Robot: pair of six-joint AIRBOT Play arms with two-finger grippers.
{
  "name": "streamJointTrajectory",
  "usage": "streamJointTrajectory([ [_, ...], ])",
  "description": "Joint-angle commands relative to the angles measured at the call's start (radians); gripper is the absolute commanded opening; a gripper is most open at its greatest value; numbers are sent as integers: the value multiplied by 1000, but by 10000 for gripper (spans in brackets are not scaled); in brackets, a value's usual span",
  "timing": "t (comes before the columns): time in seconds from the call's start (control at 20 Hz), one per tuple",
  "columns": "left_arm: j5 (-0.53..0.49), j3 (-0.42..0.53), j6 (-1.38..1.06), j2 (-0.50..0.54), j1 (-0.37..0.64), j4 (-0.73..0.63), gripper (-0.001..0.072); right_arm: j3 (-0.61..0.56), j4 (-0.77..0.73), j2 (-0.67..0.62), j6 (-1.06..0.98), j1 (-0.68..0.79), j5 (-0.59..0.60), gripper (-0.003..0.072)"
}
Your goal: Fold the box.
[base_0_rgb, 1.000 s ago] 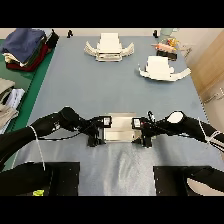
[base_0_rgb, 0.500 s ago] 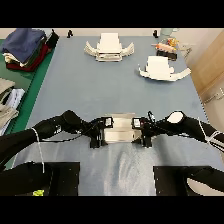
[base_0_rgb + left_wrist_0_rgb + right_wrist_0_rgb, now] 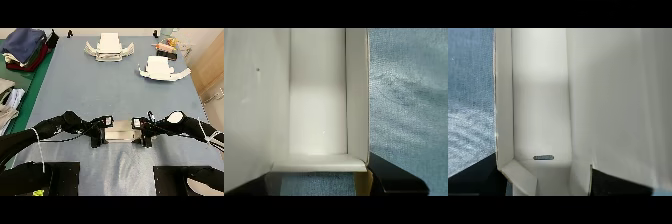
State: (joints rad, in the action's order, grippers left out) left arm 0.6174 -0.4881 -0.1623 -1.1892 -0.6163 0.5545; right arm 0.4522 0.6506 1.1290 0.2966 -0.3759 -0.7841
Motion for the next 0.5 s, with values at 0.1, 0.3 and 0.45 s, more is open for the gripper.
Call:
streamJointTrajectory([
  [0.1,-5,-1,0,0,0,2,627,0,0,0,0,0,0,606],
  [0.3,-5,-1,6,1,1,2,660,0,0,0,0,0,0,606],
  [0.45,0,-1,7,1,11,2,661,0,0,0,0,0,0,606],
])
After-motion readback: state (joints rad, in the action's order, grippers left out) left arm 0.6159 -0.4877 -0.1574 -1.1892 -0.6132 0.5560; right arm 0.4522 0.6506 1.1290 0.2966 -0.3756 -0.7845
